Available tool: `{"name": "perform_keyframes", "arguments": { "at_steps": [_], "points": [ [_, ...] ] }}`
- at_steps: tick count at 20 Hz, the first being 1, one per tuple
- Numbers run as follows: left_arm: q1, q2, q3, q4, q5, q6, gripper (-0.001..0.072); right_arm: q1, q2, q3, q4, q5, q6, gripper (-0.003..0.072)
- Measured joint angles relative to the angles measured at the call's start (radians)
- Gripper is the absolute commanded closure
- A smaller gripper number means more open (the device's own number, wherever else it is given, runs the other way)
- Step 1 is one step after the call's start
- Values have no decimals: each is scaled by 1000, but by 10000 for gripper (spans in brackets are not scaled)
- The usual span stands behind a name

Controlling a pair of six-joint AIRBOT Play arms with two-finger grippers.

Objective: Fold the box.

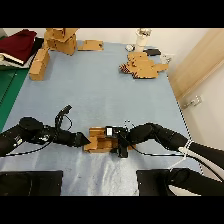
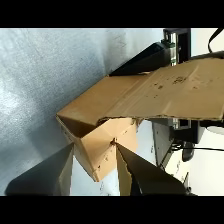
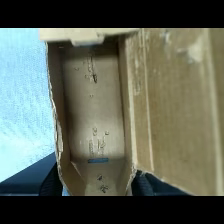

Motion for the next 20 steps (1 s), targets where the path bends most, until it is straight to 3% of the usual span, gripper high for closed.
{"name": "perform_keyframes", "arguments": {
  "at_steps": [5, 9, 16, 20],
  "points": [
    [-8, -4, 0, -31, 21, 3, 288, 0, 0, 0, 0, 0, 0, 186],
    [-39, -4, 13, 26, 33, -82, 288, 0, 0, 0, 0, 0, 0, 186],
    [-257, -4, 133, 342, 155, -492, 288, 0, 0, 0, 0, 0, 0, 186],
    [-341, -4, 191, 546, 159, -749, 289, 0, 0, 0, 0, 0, 0, 186]
  ]
}}
